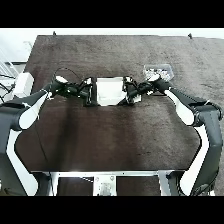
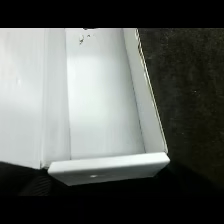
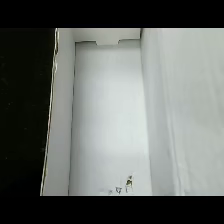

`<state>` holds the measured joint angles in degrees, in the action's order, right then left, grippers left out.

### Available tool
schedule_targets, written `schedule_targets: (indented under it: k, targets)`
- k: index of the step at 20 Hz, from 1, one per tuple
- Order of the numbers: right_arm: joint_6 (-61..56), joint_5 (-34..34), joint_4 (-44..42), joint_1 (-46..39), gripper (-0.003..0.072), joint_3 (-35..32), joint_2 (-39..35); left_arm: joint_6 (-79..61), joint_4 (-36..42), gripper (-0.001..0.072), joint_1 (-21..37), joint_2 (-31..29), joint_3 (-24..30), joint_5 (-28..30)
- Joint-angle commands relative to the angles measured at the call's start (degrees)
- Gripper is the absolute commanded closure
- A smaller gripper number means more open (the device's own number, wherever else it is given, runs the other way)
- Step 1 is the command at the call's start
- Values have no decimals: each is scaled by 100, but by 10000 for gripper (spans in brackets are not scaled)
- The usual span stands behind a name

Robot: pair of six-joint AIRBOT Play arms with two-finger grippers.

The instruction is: Fold the box and place the chain.

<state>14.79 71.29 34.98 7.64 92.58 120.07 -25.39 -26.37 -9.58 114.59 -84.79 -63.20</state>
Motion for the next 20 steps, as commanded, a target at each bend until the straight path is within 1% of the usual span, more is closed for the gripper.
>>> schedule_targets:
  k: [1,17,20]
  targets:
    - [7,28,4,2,170,-2,0,-236,175,-11,-2,7,-7,83]
    - [4,28,4,2,170,-2,0,-101,205,-5,-87,74,-2,72]
    - [7,31,2,4,170,-2,0,-61,210,14,-149,157,-7,170]
